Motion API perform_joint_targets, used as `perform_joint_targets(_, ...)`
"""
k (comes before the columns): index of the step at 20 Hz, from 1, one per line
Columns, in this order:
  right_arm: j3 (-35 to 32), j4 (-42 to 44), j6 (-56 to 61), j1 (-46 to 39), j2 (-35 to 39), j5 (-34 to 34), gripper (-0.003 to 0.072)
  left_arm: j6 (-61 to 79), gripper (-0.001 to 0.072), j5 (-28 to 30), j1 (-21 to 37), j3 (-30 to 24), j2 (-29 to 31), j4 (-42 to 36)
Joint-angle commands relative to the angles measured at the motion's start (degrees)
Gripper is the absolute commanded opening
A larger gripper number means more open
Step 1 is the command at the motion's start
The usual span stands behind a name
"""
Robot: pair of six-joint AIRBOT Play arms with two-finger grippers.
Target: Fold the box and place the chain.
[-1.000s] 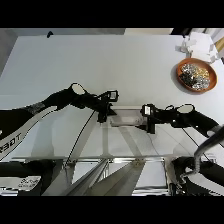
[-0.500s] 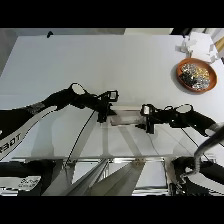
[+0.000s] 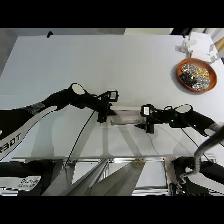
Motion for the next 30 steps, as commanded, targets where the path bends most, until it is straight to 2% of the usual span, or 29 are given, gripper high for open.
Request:
perform_joint_targets(1, 0.00, -0.39, -0.11, 0.00, -0.02, -0.09, 0.0457, -0.02, 0.0010, 0.00, -0.02, 0.04, -0.02, -0.02)
perform_joint_targets(14, 0.02, -0.28, 0.02, 0.00, -0.02, 0.20, 0.0458, -0.02, 0.0010, 0.00, -0.02, 0.04, -0.02, -0.02)
perform_joint_targets(15, 0.02, -0.04, 0.02, -0.02, -0.02, 0.39, 0.0497, -0.02, 0.0010, 0.00, -0.02, 0.02, -0.02, -0.02)
perform_joint_targets(16, 0.02, -0.02, -0.02, -0.02, -0.02, 0.57, 0.0620, -0.02, 0.0010, 0.00, -0.02, 0.04, -0.02, -0.02)
perform_joint_targets(17, 0.02, 0.11, -0.02, -0.02, -0.02, 0.63, 0.0684, -0.02, 0.0010, 0.00, -0.02, 0.02, -0.02, -0.02)
perform_joint_targets(22, 0.07, 4.26, -3.02, -0.02, -0.02, 3.69, 0.0683, -0.02, 0.0010, 0.00, -0.02, 0.04, -0.02, -0.02)
perform_joint_targets(30, 0.24, 3.89, -1.60, -2.97, -0.04, 6.36, 0.0684, -0.02, 0.0010, 0.00, -0.02, 0.02, -0.02, -0.02)
